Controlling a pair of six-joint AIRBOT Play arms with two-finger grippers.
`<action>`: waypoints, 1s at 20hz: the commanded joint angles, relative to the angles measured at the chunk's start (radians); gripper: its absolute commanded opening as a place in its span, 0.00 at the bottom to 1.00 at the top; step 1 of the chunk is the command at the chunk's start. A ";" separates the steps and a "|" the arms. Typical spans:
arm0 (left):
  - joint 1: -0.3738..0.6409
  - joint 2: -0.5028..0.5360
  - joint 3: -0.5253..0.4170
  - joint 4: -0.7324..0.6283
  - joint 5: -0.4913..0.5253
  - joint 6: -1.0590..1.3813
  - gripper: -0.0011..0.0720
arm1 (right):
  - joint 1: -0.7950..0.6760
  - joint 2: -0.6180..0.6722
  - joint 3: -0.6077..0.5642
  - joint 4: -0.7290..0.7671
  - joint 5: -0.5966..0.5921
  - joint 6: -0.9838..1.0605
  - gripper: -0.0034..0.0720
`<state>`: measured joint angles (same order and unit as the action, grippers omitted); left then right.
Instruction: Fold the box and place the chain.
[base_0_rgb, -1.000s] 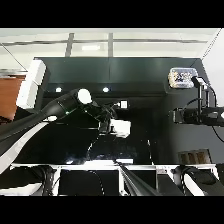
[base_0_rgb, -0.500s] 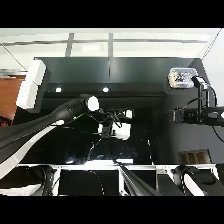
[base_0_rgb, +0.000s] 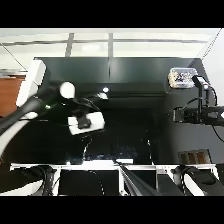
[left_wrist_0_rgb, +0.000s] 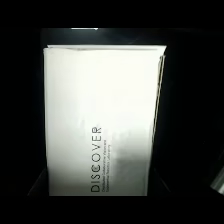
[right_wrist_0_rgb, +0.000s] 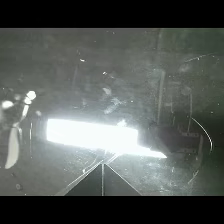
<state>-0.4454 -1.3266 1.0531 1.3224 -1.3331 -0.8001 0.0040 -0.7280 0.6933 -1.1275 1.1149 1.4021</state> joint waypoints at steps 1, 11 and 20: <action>0.234 0.129 -0.003 0.087 -0.109 -0.113 0.41 | 0.000 0.001 0.000 0.000 -0.001 0.000 0.07; 0.992 0.366 -0.237 0.076 -0.075 -0.237 0.41 | 0.000 0.001 0.000 0.001 -0.014 0.000 0.07; 1.110 0.377 -0.317 0.163 0.209 -0.147 0.42 | 0.000 0.001 0.000 0.001 -0.023 0.001 0.07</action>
<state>0.6399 -0.9489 0.7433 1.4624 -1.2358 -1.0157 0.0040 -0.7280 0.6933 -1.1263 1.0931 1.4021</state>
